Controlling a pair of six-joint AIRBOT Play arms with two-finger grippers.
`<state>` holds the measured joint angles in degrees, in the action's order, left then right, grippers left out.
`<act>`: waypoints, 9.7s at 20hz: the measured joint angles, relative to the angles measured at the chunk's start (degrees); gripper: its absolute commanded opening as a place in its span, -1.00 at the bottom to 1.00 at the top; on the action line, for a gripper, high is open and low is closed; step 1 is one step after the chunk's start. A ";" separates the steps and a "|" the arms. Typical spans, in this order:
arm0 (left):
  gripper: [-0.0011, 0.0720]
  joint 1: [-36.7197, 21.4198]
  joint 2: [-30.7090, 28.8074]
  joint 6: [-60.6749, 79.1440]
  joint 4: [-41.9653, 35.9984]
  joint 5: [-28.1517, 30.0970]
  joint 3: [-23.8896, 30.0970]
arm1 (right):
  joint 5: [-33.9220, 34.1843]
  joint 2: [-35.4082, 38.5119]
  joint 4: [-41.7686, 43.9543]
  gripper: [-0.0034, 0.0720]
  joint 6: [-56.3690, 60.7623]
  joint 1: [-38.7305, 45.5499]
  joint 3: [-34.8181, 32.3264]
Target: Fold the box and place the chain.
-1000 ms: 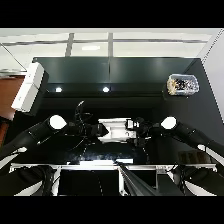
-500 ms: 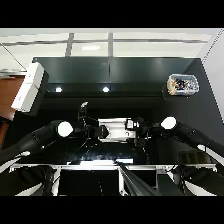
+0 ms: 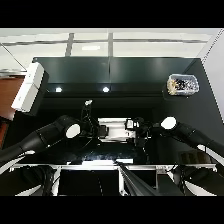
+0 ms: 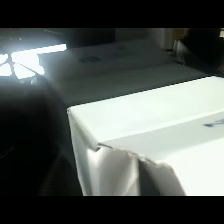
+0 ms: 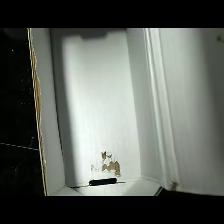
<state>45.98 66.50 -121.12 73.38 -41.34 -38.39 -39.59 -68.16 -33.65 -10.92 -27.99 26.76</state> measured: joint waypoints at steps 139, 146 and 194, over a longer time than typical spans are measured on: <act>-0.89 4.72 14.05 -16.79 17.38 -18.93 -15.63 | 2.34 7.72 -21.51 0.50 25.55 -3.34 0.35; -0.89 4.74 14.05 -16.81 17.42 -18.95 -15.63 | 0.61 8.74 -20.35 0.50 24.59 -2.45 0.35; -0.89 4.74 14.38 -16.83 17.05 -18.18 -15.63 | -6.14 18.32 -21.42 -0.85 65.99 14.27 1.01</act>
<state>50.72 80.88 -137.95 90.43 -59.53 -54.02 -45.74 -49.84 -55.07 55.07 -13.72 27.77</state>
